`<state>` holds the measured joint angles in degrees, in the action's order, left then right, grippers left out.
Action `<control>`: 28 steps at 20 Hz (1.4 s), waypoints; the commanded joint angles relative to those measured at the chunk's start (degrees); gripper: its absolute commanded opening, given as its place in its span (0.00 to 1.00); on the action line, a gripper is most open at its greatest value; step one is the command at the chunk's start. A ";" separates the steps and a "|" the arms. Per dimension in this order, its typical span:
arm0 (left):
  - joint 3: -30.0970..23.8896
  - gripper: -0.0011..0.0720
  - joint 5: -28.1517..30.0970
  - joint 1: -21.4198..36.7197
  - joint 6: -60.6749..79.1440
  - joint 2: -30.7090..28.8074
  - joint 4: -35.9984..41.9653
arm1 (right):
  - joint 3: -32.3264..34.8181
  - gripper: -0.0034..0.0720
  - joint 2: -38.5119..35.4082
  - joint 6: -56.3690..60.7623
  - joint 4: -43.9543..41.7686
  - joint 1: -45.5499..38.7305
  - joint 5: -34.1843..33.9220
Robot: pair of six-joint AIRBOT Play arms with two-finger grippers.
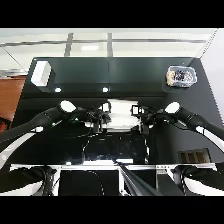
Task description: Fold the box and place the chain.
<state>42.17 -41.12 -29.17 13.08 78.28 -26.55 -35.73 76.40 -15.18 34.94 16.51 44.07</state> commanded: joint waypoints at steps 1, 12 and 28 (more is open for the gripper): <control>1.44 0.05 -1.49 3.52 -19.71 -5.29 -10.36 | 0.00 0.28 0.04 -0.04 0.02 0.02 0.02; 1.16 0.05 -25.35 35.01 -81.48 -8.07 -22.38 | 0.00 0.28 0.04 -0.04 0.02 0.02 0.02; 6.82 0.04 -34.82 21.11 -65.48 12.44 0.17 | 0.00 0.28 0.04 -0.04 0.04 0.02 0.02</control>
